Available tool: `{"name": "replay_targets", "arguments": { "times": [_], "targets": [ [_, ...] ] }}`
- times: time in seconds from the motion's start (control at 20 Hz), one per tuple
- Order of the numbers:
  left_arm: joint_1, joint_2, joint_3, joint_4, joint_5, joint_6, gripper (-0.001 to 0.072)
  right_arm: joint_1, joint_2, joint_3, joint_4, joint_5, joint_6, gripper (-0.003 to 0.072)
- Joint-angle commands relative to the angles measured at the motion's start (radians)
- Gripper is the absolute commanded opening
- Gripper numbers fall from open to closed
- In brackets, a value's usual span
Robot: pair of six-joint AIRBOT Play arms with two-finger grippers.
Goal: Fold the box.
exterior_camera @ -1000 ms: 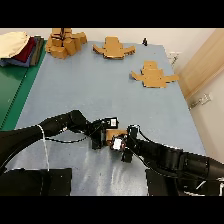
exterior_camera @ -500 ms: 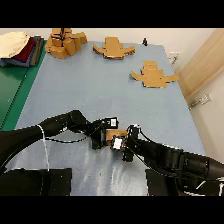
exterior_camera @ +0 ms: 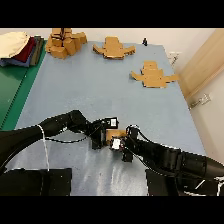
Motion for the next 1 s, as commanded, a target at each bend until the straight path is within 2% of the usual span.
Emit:
{"name": "replay_targets", "arguments": {
  "times": [0.0,0.35,0.45,0.55,0.7,0.9,0.95],
  "targets": [
    [0.0,0.001,0.001,0.0,0.0,0.0,0.0516,0.0,-0.008,0.0,0.001,0.001,0.0,0.0007],
    [0.0,0.001,0.001,0.0,0.0,0.0,0.0517,0.0,-0.002,0.005,0.0,-0.01,0.0,0.0007],
    [0.0,0.001,0.001,0.0,0.0,0.0,0.0517,0.0,0.023,0.034,0.002,-0.103,0.001,0.0007],
    [0.0,0.001,0.001,0.0,0.0,0.0,0.0517,0.0,0.072,0.079,0.011,-0.29,0.021,0.0007],
    [0.0,0.001,0.001,0.0,0.0,0.0,0.0517,-0.001,0.167,0.119,0.006,-0.509,0.209,0.0007],
    [0.0,0.001,0.001,0.0,0.0,0.0,0.0517,-0.031,0.205,0.125,0.007,-0.68,0.751,0.0007],
    [0.0,0.001,0.001,0.0,0.0,0.0,0.0517,-0.047,0.197,0.125,0.026,-0.691,0.816,0.0007]
  ]
}}
